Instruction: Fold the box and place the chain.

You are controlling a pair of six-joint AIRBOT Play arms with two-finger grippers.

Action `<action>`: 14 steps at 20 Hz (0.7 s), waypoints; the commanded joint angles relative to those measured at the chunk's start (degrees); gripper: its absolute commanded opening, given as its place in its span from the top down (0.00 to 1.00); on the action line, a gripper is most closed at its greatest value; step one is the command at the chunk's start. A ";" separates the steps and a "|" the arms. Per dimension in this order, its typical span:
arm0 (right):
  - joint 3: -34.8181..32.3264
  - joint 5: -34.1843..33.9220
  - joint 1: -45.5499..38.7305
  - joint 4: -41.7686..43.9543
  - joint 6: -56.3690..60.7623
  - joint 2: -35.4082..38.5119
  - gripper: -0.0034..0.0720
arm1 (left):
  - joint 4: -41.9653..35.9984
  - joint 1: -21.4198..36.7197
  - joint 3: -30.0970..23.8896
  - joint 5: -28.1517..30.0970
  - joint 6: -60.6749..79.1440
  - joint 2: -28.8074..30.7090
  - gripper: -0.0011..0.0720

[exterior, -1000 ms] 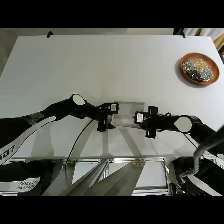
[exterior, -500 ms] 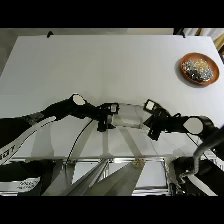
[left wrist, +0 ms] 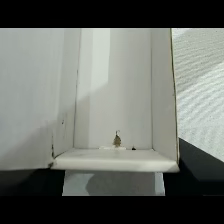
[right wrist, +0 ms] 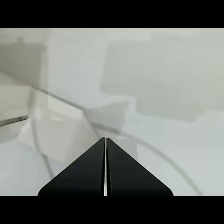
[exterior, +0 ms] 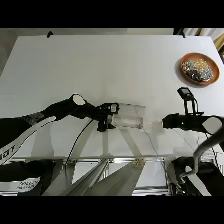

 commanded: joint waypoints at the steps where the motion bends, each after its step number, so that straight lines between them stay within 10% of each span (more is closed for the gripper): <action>1: -0.04 0.07 -3.30 -2.86 5.16 -0.70 0.94 | 0.00 -0.02 -0.02 0.02 0.00 -0.02 0.61; 14: -0.85 -1.62 3.52 10.99 -4.28 -15.30 0.94 | 0.00 -0.02 -0.02 0.00 0.00 -0.02 0.61</action>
